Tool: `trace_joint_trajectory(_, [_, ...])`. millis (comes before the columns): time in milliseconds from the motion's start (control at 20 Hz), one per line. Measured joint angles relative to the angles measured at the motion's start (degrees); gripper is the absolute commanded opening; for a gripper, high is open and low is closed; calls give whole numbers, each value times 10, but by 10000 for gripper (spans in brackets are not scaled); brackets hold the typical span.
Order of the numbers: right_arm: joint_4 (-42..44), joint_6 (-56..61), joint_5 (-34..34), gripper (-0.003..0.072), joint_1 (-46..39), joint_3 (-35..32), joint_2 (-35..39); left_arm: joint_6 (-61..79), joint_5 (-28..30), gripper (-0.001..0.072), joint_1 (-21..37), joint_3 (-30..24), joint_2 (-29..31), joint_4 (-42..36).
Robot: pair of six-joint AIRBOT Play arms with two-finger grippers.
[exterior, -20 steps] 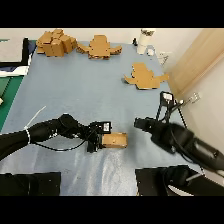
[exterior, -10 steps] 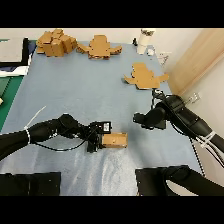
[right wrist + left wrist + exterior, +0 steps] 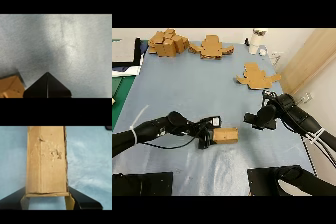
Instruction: Fold the box.
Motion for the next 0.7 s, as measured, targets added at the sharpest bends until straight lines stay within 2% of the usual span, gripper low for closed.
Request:
trace_joint_trajectory(150, [1,0,0,3,0,0,0,-48,10,529,47,0,21,0])
trace_joint_trajectory(450, [2,-1,0,3,0,0,0,-127,114,529,202,10,33,1])
trace_joint_trajectory(700, [2,-1,0,3,0,0,0,-163,168,528,348,78,-16,1])
